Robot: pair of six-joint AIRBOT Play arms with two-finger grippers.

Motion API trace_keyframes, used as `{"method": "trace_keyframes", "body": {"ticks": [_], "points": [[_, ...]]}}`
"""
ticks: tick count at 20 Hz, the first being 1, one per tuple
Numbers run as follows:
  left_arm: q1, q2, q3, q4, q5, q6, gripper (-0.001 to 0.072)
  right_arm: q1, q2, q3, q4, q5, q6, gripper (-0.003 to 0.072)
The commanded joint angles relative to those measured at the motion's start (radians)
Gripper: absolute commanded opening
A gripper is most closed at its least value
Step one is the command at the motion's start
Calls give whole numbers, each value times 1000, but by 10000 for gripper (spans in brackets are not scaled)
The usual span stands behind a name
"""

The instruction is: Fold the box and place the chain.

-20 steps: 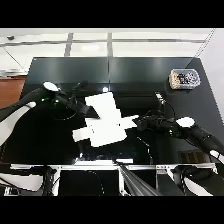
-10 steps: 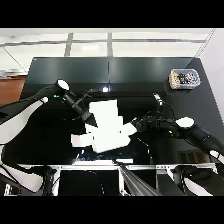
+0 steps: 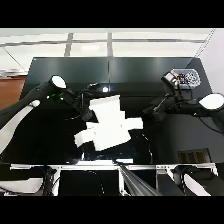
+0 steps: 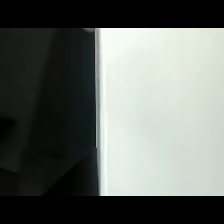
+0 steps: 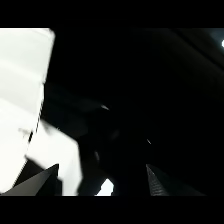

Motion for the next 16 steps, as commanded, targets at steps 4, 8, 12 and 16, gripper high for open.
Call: {"method": "trace_keyframes", "body": {"ticks": [4, 8, 12, 16], "points": [[-152, 98, -100, 3, 356, 552, 27, 10, 17, -35, -113, 97, -60, 627], [-158, 51, -100, 38, 382, 586, 27, 145, 17, -153, -113, 12, -186, 627], [-158, 22, -99, 38, 384, 584, 27, 269, 17, -208, -126, -82, -280, 626], [-157, 22, -99, 39, 386, 584, 27, 325, -8, -220, -146, -127, -328, 627]]}}
